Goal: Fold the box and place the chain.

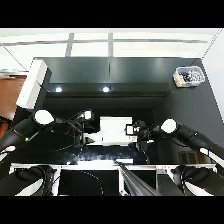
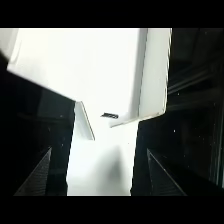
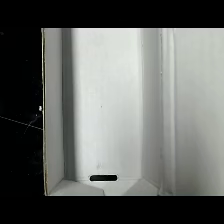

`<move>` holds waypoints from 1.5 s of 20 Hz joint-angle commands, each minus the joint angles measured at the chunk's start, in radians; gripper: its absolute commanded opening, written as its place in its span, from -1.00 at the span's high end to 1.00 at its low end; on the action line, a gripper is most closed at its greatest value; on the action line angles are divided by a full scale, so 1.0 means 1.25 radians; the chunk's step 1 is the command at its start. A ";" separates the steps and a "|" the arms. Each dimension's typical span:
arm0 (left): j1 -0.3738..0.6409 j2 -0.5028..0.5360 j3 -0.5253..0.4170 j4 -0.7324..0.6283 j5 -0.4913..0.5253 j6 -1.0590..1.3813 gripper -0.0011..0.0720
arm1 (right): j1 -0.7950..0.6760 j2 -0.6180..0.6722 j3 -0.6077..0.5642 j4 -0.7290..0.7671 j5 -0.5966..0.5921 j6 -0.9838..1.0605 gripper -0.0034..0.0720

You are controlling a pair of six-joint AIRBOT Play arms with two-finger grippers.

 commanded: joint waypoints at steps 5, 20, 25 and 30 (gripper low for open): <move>-0.062 -0.066 -0.001 -0.037 0.028 0.023 -0.29 | 0.001 -0.001 0.000 0.000 0.000 0.000 -0.25; -0.154 -0.070 0.000 -0.051 0.152 0.041 0.24 | 0.001 -0.001 0.000 0.000 0.000 0.000 -0.25; -0.172 -0.070 0.000 -0.101 0.172 0.037 0.39 | 0.001 -0.001 0.000 0.000 -0.007 0.000 -0.25; -0.172 -0.075 -0.001 -0.109 0.186 0.037 0.39 | 0.001 -0.001 0.000 0.000 -0.012 0.000 -0.25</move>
